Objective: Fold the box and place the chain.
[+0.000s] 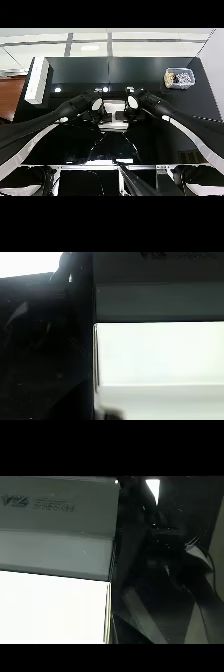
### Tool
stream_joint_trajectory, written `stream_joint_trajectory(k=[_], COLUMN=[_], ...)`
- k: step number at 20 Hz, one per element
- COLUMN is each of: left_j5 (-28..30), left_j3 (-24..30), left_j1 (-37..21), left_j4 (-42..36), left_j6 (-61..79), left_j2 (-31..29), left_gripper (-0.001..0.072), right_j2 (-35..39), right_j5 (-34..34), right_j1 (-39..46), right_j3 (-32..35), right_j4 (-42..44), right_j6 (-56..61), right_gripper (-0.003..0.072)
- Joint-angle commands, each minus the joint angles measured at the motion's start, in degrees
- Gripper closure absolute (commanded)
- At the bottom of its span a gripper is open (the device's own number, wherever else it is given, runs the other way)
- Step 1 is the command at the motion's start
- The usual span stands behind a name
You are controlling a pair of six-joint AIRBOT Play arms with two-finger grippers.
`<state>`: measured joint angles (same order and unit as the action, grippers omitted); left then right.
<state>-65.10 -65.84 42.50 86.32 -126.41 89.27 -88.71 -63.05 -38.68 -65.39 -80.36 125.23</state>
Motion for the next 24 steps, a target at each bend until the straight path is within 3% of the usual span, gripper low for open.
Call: stream_joint_trajectory(k=[1, 2, 6, 7, 8, 12, 15, 19, 20, 21, 22, 24], left_j5=[0.1, 0.1, 0.1, 0.1, 0.1, 0.1, 0.0, 0.1, 0.1, 0.1, 0.1, 0.1], left_j3=[0.0, 0.0, 0.0, 0.0, 0.0, 0.0, 0.0, 0.0, 0.0, 0.0, 0.0, 0.0], left_j1=[0.0, 0.0, 0.0, 0.0, 0.0, 0.0, 0.0, 0.0, 0.0, 0.0, 0.0, 0.0], left_j4=[-0.1, -0.1, -0.1, -0.1, -0.1, -0.1, -0.1, -0.1, 0.0, -0.1, -0.1, -0.1], left_j6=[0.0, 0.0, 0.0, 0.0, 0.0, 0.0, 0.0, 0.0, 0.0, 0.0, 0.0, 0.0], left_j2=[0.0, 0.0, 0.0, 0.0, 0.0, 0.0, 0.0, 0.0, 0.0, 0.0, 0.0, 0.0], left_gripper=[0.0685, 0.0685, 0.0685, 0.0685, 0.0685, 0.0685, 0.0685, 0.0685, 0.0685, 0.0685, 0.0685, 0.0685], right_j2=[-0.1, -0.1, 0.1, 0.3, 1.0, 7.6, 16.4, 22.7, 22.1, 20.9, 18.9, 13.4], right_j5=[0.7, 0.7, 0.6, 0.0, -0.3, -4.3, -10.1, -9.9, -7.8, -3.8, 0.5, 9.2], right_j1=[0.0, 0.0, 0.1, 0.1, 0.1, 0.1, 0.1, 6.8, 10.9, 16.3, 22.1, 33.1], right_j3=[-0.1, -0.1, -0.1, -0.3, -0.5, -3.3, -5.3, -5.3, -5.0, -4.8, -4.8, -6.1], right_j4=[0.8, 0.8, 0.8, 0.6, 0.6, -3.3, -15.5, -39.1, -41.2, -40.9, -38.2, -25.8], right_j6=[0.1, -0.3, -0.3, -0.4, -0.7, -6.2, -8.0, -7.9, -7.9, -7.9, -7.9, -8.0], right_gripper=[0.0576, 0.0675, 0.0670, 0.0584, 0.0398, 0.0373, 0.0373, 0.0373, 0.0345, 0.0058, 0.0001, 0.0003])
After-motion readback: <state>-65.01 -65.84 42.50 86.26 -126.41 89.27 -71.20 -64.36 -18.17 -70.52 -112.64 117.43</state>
